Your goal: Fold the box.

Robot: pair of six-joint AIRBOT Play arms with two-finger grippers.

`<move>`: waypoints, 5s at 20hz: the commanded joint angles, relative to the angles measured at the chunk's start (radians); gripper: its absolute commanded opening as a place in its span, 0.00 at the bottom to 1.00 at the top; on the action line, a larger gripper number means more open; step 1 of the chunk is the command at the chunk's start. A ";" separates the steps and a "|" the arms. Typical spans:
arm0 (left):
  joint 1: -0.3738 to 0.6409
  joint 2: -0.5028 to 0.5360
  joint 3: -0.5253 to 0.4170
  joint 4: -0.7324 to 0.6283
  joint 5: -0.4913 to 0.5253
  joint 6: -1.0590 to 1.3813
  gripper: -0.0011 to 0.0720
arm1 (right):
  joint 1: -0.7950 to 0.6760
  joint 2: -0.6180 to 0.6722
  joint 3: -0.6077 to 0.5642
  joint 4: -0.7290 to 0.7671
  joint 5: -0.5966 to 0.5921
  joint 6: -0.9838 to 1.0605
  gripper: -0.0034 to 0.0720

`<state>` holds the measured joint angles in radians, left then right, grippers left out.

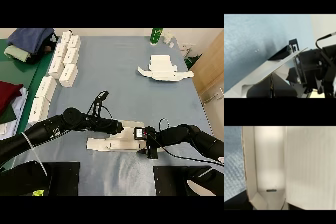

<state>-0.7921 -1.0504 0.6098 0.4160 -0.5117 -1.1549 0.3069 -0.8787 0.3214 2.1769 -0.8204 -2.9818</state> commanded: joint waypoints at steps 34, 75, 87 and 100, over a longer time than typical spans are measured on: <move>0.322 0.487 0.047 0.483 -0.594 0.351 0.04 | 0.000 0.001 0.000 -0.001 0.000 -0.003 0.76; -0.034 0.063 -0.212 -0.021 -0.009 1.330 0.10 | 0.000 0.001 0.000 -0.001 0.000 -0.003 0.76; -0.042 0.078 -0.214 0.066 -0.019 1.199 0.05 | 0.000 0.001 0.000 -0.001 0.000 -0.003 0.76; 0.454 0.468 -0.213 0.718 -0.447 -0.249 0.03 | 0.000 0.001 0.000 -0.001 0.000 -0.003 0.76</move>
<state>-0.4938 -0.6147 0.4011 1.0996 -0.8116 -1.1229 0.3069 -0.8787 0.3214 2.1757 -0.8207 -2.9852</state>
